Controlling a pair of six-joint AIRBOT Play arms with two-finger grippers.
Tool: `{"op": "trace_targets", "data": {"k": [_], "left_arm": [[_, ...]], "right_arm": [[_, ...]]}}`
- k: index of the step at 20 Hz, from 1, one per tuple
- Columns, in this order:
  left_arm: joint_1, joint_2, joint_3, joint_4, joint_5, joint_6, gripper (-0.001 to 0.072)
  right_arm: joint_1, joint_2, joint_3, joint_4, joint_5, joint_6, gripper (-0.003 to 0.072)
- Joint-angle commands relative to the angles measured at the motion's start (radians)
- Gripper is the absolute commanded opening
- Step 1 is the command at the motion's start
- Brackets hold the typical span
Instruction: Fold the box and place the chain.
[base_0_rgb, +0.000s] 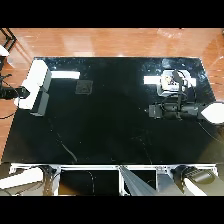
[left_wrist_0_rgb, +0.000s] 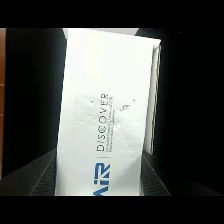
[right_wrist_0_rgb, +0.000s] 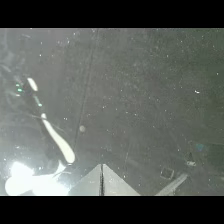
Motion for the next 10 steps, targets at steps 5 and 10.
{"op": "trace_targets", "data": {"k": [5,10], "left_arm": [[0.002,-0.06,0.035,-0.023,0.015,-0.053,0.058],[0.001,-0.055,0.092,0.01,-0.083,-0.111,0.0647]], "right_arm": [[0.0,0.001,-0.001,0.001,-0.01,0.004,0.0028],[0.0,0.001,0.0,0.001,-0.011,0.003,0.0028]]}}
